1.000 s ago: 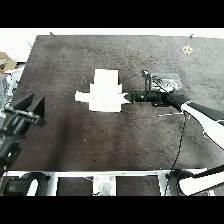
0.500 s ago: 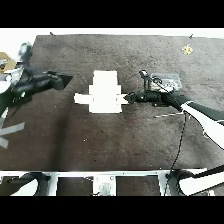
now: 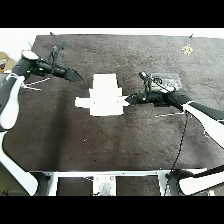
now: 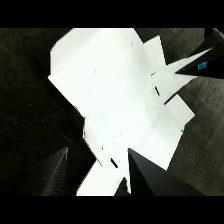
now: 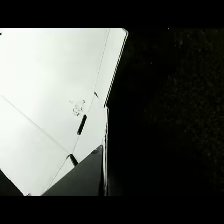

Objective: Fold the box and place the chain.

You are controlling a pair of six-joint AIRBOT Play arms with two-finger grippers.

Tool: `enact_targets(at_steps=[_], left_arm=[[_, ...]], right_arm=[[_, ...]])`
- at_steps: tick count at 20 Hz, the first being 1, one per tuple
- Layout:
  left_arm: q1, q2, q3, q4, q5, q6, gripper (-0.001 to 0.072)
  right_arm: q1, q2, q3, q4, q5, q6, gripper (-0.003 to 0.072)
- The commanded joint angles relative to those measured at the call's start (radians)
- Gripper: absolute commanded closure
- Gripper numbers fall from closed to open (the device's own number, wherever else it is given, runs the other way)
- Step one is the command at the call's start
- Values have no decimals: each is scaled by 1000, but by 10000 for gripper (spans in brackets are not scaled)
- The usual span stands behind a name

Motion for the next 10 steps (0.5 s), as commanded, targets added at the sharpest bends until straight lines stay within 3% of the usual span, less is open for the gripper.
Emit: enact_targets(at_steps=[1, 10], left_arm=[[-32, -137, 114, 14, -97, -11, 296], [-120, -295, 202, -153, -98, 3, 288]], right_arm=[[-2, 1, 1, -16, 5, -8, 686], [-2, 0, 1, -53, 5, -8, 686]])
